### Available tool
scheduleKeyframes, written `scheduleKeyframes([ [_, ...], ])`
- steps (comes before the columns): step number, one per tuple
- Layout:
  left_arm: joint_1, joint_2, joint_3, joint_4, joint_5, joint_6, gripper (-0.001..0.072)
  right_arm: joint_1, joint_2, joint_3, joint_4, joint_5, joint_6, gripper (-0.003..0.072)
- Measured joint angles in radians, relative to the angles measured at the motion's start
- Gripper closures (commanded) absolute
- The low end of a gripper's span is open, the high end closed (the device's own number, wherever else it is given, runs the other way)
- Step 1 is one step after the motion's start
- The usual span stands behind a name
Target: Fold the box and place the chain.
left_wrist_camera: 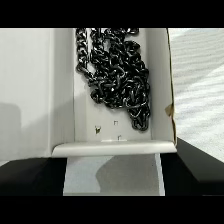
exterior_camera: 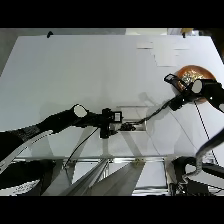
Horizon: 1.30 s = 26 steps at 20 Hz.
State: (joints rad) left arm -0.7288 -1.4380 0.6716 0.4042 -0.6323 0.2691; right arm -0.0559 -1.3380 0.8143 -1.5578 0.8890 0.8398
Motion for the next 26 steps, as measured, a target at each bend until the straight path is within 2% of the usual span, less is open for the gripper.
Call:
scheduleKeyframes([
  [6,0.0,0.0,0.0,0.0,0.0,0.0,0.0576,0.0,-0.029,0.002,0.001,-0.016,-0.045,0.0498],
  [8,0.0,0.0,0.0,0.0,0.0,0.0,0.0576,0.0,-0.033,0.002,-0.001,-0.018,-0.05,0.0594],
  [9,0.0,0.0,0.0,0.0,0.0,0.0,0.0576,0.0,-0.034,0.002,-0.001,-0.027,-0.052,0.0668],
  [15,0.0,0.0,0.0,0.0,0.0,0.0,0.0576,0.0,-0.024,0.0,0.011,-0.025,-0.055,0.0674],
  [19,0.0,0.0,0.0,0.0,0.0,0.0,0.0576,0.0,0.061,0.0,0.06,0.017,-0.043,0.0674],
  [26,0.0,0.0,0.0,0.0,0.0,0.0,0.0576,0.011,0.311,0.0,0.341,0.165,-0.036,0.0674],
])
